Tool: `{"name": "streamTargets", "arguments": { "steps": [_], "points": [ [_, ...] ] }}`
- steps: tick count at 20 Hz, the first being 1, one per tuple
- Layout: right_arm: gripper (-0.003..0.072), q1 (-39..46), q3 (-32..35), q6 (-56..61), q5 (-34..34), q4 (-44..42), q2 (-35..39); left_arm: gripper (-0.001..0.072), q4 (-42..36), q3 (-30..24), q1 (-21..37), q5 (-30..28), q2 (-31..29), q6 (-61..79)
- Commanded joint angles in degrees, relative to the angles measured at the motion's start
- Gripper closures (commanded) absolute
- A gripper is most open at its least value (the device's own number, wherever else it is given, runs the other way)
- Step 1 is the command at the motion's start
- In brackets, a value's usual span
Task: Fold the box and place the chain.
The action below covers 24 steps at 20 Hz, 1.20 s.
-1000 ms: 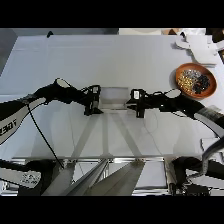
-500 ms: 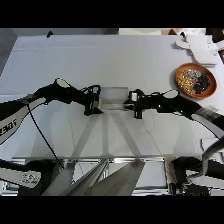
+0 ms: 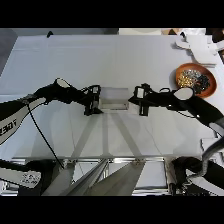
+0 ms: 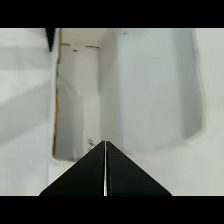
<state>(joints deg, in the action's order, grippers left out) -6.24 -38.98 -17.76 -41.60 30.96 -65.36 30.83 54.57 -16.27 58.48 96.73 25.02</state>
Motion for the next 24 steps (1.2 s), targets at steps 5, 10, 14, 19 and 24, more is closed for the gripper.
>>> {"name": "streamTargets", "arguments": {
  "steps": [5, 10, 14, 19, 24],
  "points": [
    [0.0674, 19.6, 0.0, 57.3, -2.4, 15.8, 10.6, 0.0431, 0.0, 0.0, 0.0, 0.0, 0.0, 0.0],
    [0.0680, 22.3, 0.1, 69.8, -9.7, 20.9, 2.6, 0.0431, 0.0, 0.0, 0.0, 0.0, 0.0, 0.0],
    [0.0680, 18.7, 0.1, 70.2, -13.0, 17.3, -6.6, 0.0431, 0.0, 0.0, 0.0, 0.0, 0.0, 0.0],
    [0.0680, 12.9, 0.1, 68.3, -12.7, 11.1, -13.4, 0.0431, 0.0, 0.0, 0.0, 0.0, 0.0, 0.0],
    [0.0680, 10.4, 0.1, 66.5, -11.1, 2.2, -14.1, 0.0431, 0.0, 0.0, 0.0, 0.0, 0.0, 0.0]
  ]
}}
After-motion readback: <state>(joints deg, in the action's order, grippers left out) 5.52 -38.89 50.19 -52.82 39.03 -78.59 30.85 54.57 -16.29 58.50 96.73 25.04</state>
